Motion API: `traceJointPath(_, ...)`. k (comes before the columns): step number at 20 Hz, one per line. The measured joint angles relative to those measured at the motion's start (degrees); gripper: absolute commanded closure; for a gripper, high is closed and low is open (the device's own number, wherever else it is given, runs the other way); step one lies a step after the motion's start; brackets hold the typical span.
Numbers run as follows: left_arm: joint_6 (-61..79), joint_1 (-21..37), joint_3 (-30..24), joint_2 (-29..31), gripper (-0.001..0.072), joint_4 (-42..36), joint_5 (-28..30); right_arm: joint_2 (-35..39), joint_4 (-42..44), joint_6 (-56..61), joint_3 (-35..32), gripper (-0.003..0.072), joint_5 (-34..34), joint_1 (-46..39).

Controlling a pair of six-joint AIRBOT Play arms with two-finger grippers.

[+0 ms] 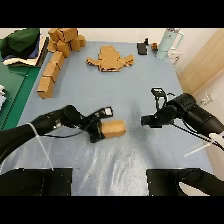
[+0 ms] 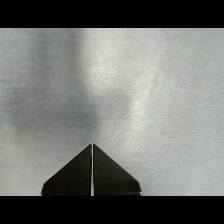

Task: Fold the box.

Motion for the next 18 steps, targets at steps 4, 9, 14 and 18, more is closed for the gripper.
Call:
traceJointPath(4, -14.8, 13.3, 0.2, 6.8, 0.0259, 9.2, -3.0, -1.0, -3.0, 4.1, 0.3, 0.0679, 1.8, -0.2)
traceJointPath(9, -24.8, 35.1, 0.1, 13.0, 0.0259, 14.2, -9.0, -1.5, -4.6, 5.6, 0.4, 0.0679, 5.5, -0.3)
traceJointPath(14, -27.7, 50.5, -0.9, 15.0, 0.0259, 18.2, -13.2, -1.6, -5.9, 6.0, 0.4, 0.0678, 7.9, -0.3)
traceJointPath(18, -28.3, 54.4, -1.7, 12.8, 0.0259, 19.3, -10.5, -1.6, -6.2, 6.1, 0.4, 0.0679, 9.2, -0.3)
